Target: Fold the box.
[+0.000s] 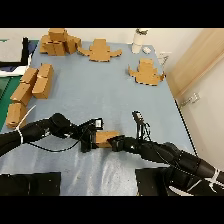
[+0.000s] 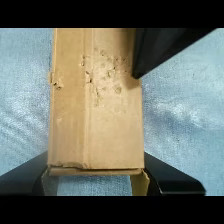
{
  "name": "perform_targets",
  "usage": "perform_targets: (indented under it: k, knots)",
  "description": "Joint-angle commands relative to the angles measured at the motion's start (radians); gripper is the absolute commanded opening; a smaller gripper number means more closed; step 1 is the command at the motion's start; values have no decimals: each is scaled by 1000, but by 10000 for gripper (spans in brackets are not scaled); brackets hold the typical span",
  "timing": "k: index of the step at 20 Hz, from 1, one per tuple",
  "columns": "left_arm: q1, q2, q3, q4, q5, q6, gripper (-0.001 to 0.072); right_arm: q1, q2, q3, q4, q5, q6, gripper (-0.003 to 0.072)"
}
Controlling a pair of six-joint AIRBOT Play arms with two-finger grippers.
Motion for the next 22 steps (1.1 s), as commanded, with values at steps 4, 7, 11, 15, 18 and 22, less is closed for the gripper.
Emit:
perform_targets:
  k: [4, 7, 11, 15, 18, 22]
  knots:
    - [0, 1, 0, 0, 0, 0, 522, 1, -84, -2, 0, 8, 6, 4]
    - [0, 1, 0, 0, 0, 0, 522, 1, -96, -2, 1, 6, 6, 4]
    - [0, 1, 0, 0, 0, 0, 521, 0, -38, 32, -44, -31, 2, 4]
    - [0, 1, 0, 0, 0, 0, 521, -80, 52, 143, -430, -275, 282, 4]
    - [0, 1, 0, 0, 1, 0, 521, -192, -8, 269, -745, -605, 451, 4]
    - [0, 1, 1, 0, 1, 0, 521, -348, -241, 470, -788, -877, 448, 5]
